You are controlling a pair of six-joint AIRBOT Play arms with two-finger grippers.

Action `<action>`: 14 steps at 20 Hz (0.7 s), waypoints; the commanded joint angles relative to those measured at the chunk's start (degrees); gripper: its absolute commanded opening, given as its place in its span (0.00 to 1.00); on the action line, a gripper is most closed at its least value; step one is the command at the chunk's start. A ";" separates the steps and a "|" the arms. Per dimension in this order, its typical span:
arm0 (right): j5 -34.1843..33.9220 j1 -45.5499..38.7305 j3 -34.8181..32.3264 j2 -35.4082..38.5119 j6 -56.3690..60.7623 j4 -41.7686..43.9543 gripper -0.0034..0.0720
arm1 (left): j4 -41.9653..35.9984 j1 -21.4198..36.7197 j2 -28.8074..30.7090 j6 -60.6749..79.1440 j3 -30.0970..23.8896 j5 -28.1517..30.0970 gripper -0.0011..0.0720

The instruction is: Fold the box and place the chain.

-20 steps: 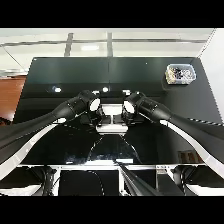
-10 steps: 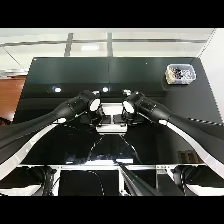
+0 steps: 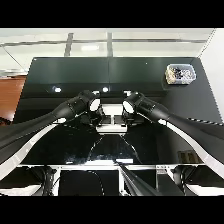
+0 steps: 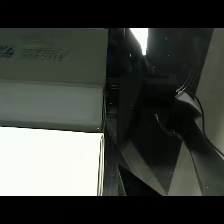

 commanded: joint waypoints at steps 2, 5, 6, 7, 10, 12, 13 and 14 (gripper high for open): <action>1.38 0.07 0.04 -0.81 -0.02 0.48 0.30 | 0.00 0.04 -0.02 0.00 -0.02 0.13 0.05; 1.33 0.07 0.42 -0.96 -0.13 0.35 0.08 | 0.00 0.04 -0.02 0.00 -0.02 0.13 0.05; 1.38 0.07 0.76 -0.96 -0.20 0.28 0.08 | 0.00 0.04 -0.02 0.00 -0.02 0.15 0.05; 1.33 0.07 1.18 -0.96 -0.20 0.22 0.08 | 0.02 0.04 -0.02 0.00 -0.02 0.22 0.05; 1.29 0.07 1.79 -0.96 -0.22 -0.17 0.08 | -0.02 0.04 -0.02 -0.02 -0.02 0.76 0.05; 0.98 0.04 1.79 -0.96 -0.20 -0.55 0.41 | -0.02 0.04 -0.02 0.00 -0.02 0.72 0.05; 0.98 0.04 1.79 -0.94 -0.22 -0.63 0.47 | -0.02 0.04 -0.02 0.00 -0.02 0.70 0.05; 1.07 0.04 1.81 -0.83 -0.26 -0.61 0.47 | -0.02 0.04 -0.02 0.00 -0.02 0.70 0.05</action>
